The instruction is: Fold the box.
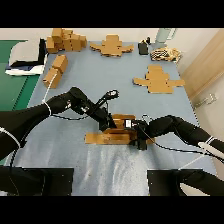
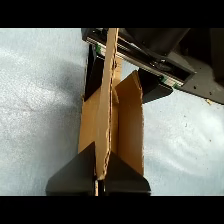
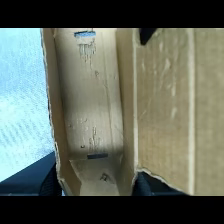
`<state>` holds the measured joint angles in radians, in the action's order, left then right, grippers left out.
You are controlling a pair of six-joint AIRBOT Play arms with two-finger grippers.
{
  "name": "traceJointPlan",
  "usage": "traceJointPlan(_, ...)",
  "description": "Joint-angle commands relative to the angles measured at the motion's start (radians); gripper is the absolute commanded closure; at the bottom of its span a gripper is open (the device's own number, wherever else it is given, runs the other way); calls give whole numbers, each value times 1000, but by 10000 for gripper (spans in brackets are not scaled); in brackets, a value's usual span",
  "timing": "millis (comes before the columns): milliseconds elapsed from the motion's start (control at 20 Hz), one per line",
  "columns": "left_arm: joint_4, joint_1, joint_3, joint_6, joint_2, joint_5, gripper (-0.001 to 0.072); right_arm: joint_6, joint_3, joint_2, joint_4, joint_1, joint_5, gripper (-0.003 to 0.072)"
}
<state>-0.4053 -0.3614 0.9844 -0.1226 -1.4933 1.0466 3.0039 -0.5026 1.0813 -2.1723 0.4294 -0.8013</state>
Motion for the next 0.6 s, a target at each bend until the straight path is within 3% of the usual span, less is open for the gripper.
traceJointPlan(0, -11, 0, 1, -2, -3, 0, 627, 0, 0, 0, -1, 1, 0, 245)
traceJointPlan(50, -24, 0, 1, -2, -3, 0, 273, 0, 0, 0, -1, 1, 0, 244)
traceJointPlan(100, -30, 1, 1, -8, -3, -5, 77, 0, 0, 0, -1, 1, 0, 245)
traceJointPlan(200, -47, 8, 1, -39, -3, -4, 77, 0, 0, 0, -1, 1, 0, 245)
traceJointPlan(350, -175, 45, 2, -178, 4, 17, 76, 0, 0, 0, -1, 1, 0, 245)
traceJointPlan(550, -296, 121, 2, -409, 61, 138, 77, 0, 0, 0, 0, 1, 0, 244)
